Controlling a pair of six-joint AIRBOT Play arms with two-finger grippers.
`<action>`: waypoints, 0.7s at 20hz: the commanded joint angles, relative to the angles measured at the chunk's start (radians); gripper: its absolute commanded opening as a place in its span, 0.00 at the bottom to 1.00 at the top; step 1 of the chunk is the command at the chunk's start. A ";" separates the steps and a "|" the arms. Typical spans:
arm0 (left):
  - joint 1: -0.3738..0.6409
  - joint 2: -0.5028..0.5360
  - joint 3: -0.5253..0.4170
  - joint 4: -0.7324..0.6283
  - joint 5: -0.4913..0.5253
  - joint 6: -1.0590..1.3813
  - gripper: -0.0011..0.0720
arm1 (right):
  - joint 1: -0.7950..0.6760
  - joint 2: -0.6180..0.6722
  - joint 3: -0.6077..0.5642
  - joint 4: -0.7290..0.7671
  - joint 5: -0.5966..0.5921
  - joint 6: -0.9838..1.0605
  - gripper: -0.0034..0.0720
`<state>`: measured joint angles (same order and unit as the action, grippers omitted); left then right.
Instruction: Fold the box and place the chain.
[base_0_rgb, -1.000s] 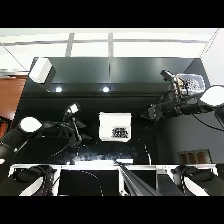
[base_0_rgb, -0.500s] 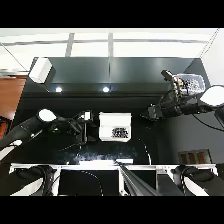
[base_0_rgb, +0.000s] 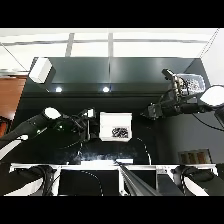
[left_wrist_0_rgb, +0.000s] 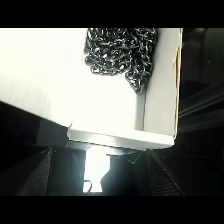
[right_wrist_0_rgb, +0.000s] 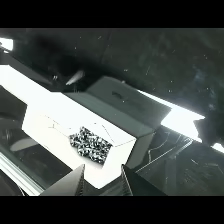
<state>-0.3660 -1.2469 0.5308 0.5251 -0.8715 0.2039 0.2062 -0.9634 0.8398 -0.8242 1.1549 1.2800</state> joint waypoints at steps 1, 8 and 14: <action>-0.018 -0.007 0.005 0.007 0.000 0.002 0.98 | 0.000 0.001 0.001 0.000 -0.011 0.000 0.42; -0.028 -0.007 0.005 0.016 0.000 0.002 0.98 | 0.000 0.001 0.001 0.000 -0.011 0.000 0.42; -0.089 -0.010 0.006 0.008 0.056 0.006 0.98 | 0.000 0.001 0.001 0.000 -0.014 0.000 0.42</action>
<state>-0.4347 -1.2560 0.5358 0.5377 -0.8463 0.2108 0.2062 -0.9634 0.8398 -0.8242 1.1423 1.2797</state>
